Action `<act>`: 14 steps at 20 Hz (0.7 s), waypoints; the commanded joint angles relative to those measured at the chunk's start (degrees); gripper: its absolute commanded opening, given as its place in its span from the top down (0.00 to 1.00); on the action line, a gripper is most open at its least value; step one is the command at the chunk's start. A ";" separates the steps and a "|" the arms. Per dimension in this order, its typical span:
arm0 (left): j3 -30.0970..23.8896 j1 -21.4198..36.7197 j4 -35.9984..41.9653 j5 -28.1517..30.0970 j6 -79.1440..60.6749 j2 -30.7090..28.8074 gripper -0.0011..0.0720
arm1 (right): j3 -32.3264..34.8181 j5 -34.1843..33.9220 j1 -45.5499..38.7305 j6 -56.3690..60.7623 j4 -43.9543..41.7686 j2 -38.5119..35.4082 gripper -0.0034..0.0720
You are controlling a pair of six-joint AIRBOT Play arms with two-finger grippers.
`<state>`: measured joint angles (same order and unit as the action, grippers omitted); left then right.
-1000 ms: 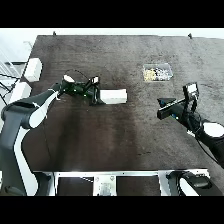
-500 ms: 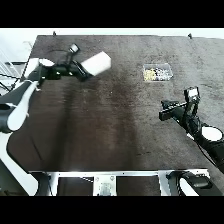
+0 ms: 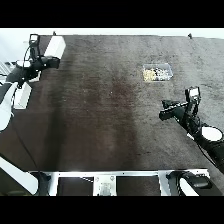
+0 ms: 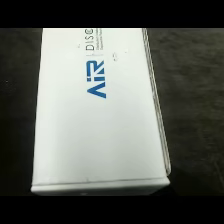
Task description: Fold the box and place the chain.
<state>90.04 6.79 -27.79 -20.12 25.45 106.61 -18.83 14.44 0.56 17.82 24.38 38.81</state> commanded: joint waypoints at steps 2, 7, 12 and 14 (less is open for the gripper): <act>-5.35 2.10 -0.52 7.37 3.21 0.04 0.96 | 0.02 -0.09 0.02 0.17 0.00 -0.04 0.93; -8.59 2.10 -0.70 8.15 3.04 0.28 0.96 | 0.02 -0.09 0.02 0.15 -1.51 -0.04 0.93; -11.28 2.10 -3.52 11.13 3.76 0.31 0.96 | 0.02 -0.07 0.02 0.17 -1.49 -0.04 0.93; -12.48 2.10 -3.50 12.04 4.63 0.31 0.96 | 0.02 -0.07 0.02 0.17 -1.51 -0.04 0.93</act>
<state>79.18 8.82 -30.46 -10.24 29.12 106.87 -18.83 14.33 0.56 17.98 23.00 38.81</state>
